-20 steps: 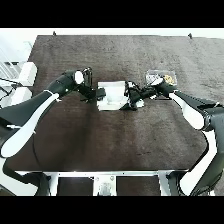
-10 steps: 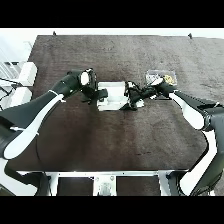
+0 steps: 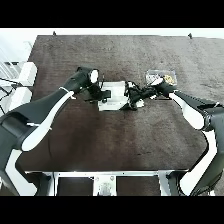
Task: Fold the box and place the chain.
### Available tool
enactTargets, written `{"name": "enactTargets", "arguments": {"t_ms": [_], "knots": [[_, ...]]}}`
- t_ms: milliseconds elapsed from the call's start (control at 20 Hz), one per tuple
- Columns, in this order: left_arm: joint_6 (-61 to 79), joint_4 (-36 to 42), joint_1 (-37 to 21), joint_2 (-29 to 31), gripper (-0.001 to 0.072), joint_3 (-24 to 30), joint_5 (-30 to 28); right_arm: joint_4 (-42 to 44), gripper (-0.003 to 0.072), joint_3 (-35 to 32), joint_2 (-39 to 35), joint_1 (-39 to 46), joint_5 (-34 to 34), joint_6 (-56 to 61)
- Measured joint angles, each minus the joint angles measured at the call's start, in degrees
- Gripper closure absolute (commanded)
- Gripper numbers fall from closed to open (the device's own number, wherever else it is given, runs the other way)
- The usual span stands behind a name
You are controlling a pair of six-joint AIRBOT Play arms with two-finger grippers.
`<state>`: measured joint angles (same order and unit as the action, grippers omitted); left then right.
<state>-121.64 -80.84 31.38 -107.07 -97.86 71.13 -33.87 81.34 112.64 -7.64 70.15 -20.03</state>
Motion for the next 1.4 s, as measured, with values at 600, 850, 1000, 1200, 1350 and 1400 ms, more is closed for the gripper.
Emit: {"name": "enactTargets", "arguments": {"t_ms": [600,850,1000,1200,1350,1400], "knots": [[-2.71,-6.97,1.05,-6.10,0.0327,-9.09,10.62,0.02,0.0172,0.00,0.00,0.00,-0.02,0.02],[-2.75,-8.07,1.09,-7.37,0.0338,-10.47,12.66,0.00,0.0172,0.00,0.00,0.00,-0.04,0.00],[-1.90,-8.35,1.11,-7.98,0.0339,-10.82,13.49,0.02,0.0172,0.00,0.00,-0.02,0.00,-0.04],[-1.33,-8.33,1.11,-8.31,0.0436,-10.97,13.51,0.02,0.0172,0.00,0.00,-0.02,0.00,-0.02],[-1.22,-7.67,1.14,-8.39,0.0689,-10.99,13.05,0.26,0.0172,0.00,0.00,-0.13,0.02,0.00],[-1.20,-7.17,1.11,-8.37,0.0689,-11.04,12.59,0.04,0.0172,-0.02,0.02,-0.11,-0.07,0.22]]}}
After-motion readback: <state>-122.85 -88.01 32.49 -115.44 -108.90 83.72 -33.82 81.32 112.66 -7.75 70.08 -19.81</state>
